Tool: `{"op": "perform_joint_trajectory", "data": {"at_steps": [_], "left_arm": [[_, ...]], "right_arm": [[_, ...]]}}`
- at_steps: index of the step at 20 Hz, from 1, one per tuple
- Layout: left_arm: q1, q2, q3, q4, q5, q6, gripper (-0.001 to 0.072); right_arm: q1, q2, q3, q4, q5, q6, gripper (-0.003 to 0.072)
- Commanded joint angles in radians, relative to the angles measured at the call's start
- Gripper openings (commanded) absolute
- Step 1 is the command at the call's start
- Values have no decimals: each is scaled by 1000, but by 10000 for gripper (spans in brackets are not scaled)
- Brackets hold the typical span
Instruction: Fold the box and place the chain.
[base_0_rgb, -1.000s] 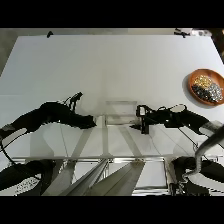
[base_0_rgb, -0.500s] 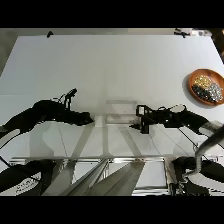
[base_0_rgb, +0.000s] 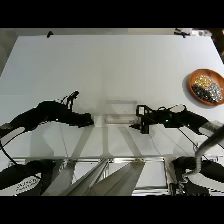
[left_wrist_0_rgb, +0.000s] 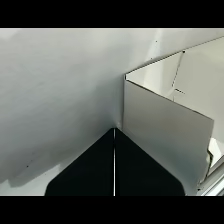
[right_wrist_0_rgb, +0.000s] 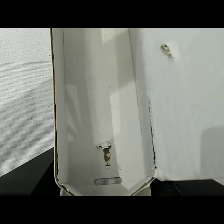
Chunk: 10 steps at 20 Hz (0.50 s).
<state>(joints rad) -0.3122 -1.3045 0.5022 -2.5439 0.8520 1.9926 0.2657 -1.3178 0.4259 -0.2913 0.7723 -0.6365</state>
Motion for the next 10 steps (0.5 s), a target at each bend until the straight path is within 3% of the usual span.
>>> {"op": "perform_joint_trajectory", "data": {"at_steps": [1,5,10], "left_arm": [[-33,-8,11,-19,-27,1,0],[-45,-2,14,-29,-26,23,1],[-35,93,14,-29,-34,23,2]], "right_arm": [[0,0,0,0,1,0,342],[0,0,0,0,1,0,342],[0,0,0,0,1,0,342]]}}
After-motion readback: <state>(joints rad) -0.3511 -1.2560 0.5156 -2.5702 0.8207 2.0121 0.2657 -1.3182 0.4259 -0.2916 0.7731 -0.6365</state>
